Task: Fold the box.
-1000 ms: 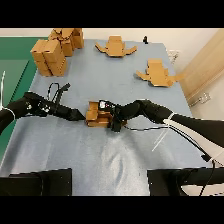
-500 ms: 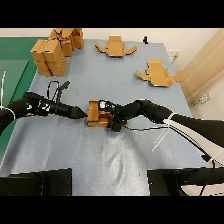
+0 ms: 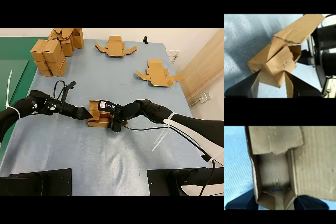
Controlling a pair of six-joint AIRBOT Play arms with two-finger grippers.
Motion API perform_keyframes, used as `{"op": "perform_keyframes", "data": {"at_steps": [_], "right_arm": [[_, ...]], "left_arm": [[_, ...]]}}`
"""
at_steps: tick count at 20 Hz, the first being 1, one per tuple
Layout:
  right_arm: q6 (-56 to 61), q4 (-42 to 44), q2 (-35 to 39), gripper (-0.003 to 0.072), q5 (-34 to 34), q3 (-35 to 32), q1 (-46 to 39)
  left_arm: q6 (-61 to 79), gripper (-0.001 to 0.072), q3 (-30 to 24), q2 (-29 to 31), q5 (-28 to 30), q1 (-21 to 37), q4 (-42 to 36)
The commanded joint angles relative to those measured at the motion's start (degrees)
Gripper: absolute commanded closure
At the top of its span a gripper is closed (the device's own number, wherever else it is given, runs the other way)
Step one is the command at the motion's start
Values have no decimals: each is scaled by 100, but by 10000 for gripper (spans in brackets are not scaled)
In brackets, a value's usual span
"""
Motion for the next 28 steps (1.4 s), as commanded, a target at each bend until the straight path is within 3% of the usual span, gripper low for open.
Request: {"op": "perform_keyframes", "data": {"at_steps": [1,7,13,17,23,28], "right_arm": [[0,4,0,676,2,-2,2],[0,4,0,676,2,-2,2],[0,4,0,676,4,-4,2],[0,4,0,676,4,-4,2],[0,7,0,676,9,-2,2],[0,7,0,676,46,-2,2]], "left_arm": [[-1167,218,446,2,142,-389,1034],[-3480,220,1462,20,81,-1228,2951],[-3886,222,1502,17,111,-1624,3357],[-4669,222,1504,-90,199,-1746,4207],[-5464,222,1517,-199,688,-1908,4240],[-7077,222,1751,-448,509,-2651,5821]]}}
